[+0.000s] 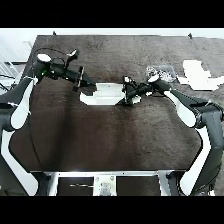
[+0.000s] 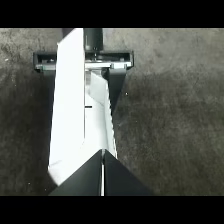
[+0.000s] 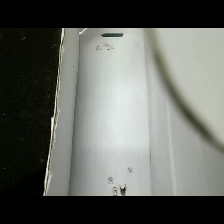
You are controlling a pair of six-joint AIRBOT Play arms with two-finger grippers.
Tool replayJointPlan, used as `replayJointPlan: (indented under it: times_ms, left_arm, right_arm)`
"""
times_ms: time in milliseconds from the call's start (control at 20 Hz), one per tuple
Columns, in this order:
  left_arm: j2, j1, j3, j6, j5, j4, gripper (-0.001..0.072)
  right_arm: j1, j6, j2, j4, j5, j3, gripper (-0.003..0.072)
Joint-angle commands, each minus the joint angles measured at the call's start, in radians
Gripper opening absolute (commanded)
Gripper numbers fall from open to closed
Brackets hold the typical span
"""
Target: Fold the box and place the chain.
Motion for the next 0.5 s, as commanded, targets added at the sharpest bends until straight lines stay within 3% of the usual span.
replayJointPlan:
  times_ms: [0, 300, 450]
  left_arm:
    - [0.05, -0.043, -0.049, -0.039, 0.089, 0.05, 0.001]
    - [0.197, -0.103, -0.3, -0.008, 0.326, 0.043, 0.001]
    - [0.245, -0.142, -0.403, 0.028, 0.365, 0.042, 0.001]
  right_arm:
    - [0.0, 0.0, 0.0, 0.0, 0.0, 0.0, 0.0579]
    - [0.0, 0.0, 0.0, 0.0, 0.0, 0.0, 0.0579]
    - [0.0, 0.0, 0.0, 0.0, 0.0, 0.0, 0.0579]
